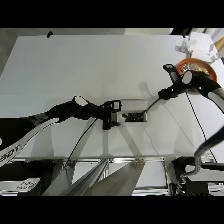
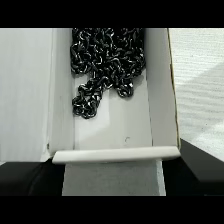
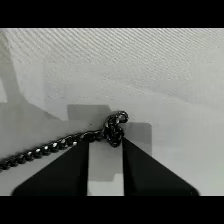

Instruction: Fold the box and place the chain.

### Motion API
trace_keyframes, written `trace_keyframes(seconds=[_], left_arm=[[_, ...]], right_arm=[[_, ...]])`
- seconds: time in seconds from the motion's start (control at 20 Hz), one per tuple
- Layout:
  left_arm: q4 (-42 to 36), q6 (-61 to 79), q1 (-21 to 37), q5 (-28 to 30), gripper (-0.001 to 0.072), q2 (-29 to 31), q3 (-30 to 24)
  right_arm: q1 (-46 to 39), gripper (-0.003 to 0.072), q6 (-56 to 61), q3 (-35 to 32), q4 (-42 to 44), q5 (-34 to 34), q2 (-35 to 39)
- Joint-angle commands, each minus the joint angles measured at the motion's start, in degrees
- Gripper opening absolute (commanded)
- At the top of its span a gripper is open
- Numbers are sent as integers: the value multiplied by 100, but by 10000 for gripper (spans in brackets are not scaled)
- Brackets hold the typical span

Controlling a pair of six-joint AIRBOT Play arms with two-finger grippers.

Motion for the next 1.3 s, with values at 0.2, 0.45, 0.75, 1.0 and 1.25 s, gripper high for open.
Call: trace_keyframes(seconds=[0.2, 0.45, 0.75, 1.0, 1.25], left_arm=[[2, 0, 4, 2, 12, 4, 4], [4, 0, 4, 2, 12, 4, 4], [4, 0, 4, 2, 12, 4, 4], [4, 2, 4, 2, 12, 4, 4], [2, 2, 4, 2, 12, 4, 4]], right_arm=[[9, 38, -26, -4, -42, 92, -2], [9, 36, -63, -4, -42, 85, 402], [9, 36, -68, -7, -37, 448, 1019], [9, 243, -63, -48, -42, 404, 1139], [9, 296, -63, -256, -68, -166, 929]])
